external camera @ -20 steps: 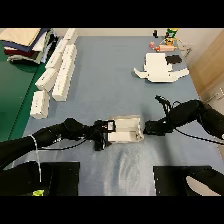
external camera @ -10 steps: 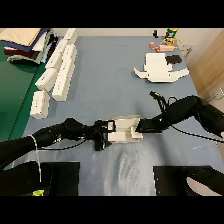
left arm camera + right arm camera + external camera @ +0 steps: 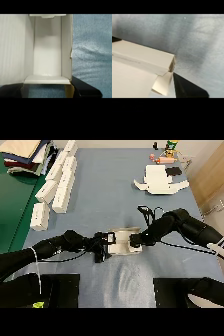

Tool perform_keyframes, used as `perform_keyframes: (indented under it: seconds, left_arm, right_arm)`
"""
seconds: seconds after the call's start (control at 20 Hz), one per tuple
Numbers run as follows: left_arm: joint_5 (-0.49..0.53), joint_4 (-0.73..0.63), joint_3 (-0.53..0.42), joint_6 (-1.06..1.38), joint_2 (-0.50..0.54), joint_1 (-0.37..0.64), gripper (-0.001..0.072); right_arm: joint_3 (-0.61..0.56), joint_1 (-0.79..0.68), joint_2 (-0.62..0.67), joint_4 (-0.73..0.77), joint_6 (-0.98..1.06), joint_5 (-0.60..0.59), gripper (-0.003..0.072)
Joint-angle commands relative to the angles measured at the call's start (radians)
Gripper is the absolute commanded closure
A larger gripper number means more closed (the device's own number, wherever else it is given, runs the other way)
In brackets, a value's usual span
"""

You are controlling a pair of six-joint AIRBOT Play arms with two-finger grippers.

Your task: Fold the box.

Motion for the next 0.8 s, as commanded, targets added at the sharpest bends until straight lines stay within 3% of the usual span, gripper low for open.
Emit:
perform_keyframes:
  seconds: [0.0, 0.5, 0.6, 0.75]
  left_arm:
    - [0.000, 0.000, 0.001, 0.000, 0.000, 0.001, 0.0243]
    - [0.000, 0.000, 0.001, 0.000, 0.000, 0.001, 0.0243]
    - [0.000, 0.000, 0.001, 0.000, 0.000, 0.001, 0.0243]
    - [0.000, 0.000, 0.001, 0.000, 0.000, 0.001, 0.0243]
  right_arm:
    - [0.054, 0.126, -0.039, -0.231, 0.271, -0.030, 0.0176]
    - [0.115, 0.239, -0.180, -0.350, 0.467, -0.062, 0.0179]
    - [0.115, 0.239, -0.182, -0.374, 0.476, -0.062, 0.0263]
    - [0.115, 0.239, -0.187, -0.390, 0.497, -0.067, 0.0296]
